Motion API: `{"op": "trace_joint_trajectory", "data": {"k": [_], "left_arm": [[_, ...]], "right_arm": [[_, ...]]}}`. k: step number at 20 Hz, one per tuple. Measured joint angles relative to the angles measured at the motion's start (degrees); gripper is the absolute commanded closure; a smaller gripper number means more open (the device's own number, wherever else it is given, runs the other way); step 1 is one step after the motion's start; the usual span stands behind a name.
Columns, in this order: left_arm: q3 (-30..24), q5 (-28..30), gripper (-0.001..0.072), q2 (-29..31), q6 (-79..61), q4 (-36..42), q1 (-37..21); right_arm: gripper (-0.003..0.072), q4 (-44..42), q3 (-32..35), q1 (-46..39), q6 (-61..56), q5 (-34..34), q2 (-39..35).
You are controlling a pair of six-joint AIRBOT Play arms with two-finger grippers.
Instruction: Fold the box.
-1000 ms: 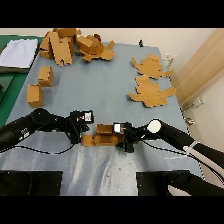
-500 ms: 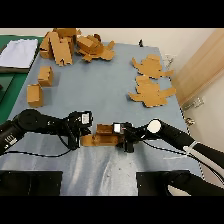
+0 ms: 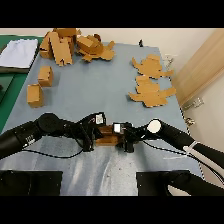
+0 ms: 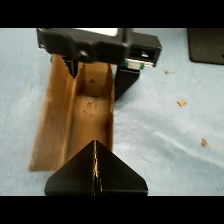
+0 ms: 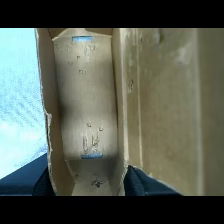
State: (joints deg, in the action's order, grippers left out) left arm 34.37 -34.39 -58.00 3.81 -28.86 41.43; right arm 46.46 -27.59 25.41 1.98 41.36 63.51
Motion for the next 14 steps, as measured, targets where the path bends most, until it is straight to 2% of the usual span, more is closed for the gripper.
{"op": "trace_joint_trajectory", "data": {"k": [7,14], "left_arm": [[5.7,-1.3,0.0701,-10.3,1.5,4.5,-5.3],[7.4,-9.3,0.0702,-18.1,5.4,6.6,-8.1]], "right_arm": [[0.0227,0.0,0.0,0.0,0.0,0.0,0.0],[0.0227,0.0,0.0,0.0,0.0,0.0,0.0]]}}
